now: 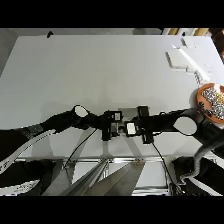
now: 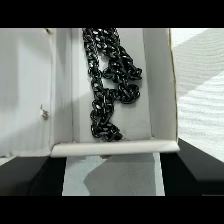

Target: Fold the box and place the chain.

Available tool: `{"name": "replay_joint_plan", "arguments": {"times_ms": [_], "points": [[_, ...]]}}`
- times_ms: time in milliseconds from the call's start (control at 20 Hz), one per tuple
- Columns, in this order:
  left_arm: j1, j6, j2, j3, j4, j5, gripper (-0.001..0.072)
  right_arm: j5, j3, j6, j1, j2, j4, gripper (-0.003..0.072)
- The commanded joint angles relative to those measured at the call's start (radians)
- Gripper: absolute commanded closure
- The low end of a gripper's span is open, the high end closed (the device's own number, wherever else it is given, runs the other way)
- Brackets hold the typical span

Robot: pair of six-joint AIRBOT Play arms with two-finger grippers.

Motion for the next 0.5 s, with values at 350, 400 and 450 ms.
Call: {"name": "replay_joint_plan", "arguments": {"times_ms": [350,400,450], "points": [[0.001,0.000,0.000,0.000,0.000,0.000,0.0542,0.166,-0.012,-0.251,-0.508,-0.039,-0.152,0.0571],[0.001,0.000,0.001,0.000,0.000,0.000,0.0542,0.165,-0.013,-0.268,-0.505,-0.074,-0.147,0.0571],[0.001,0.000,0.001,0.000,0.000,0.000,0.0542,0.164,-0.016,-0.298,-0.497,-0.110,-0.142,0.0571]]}}
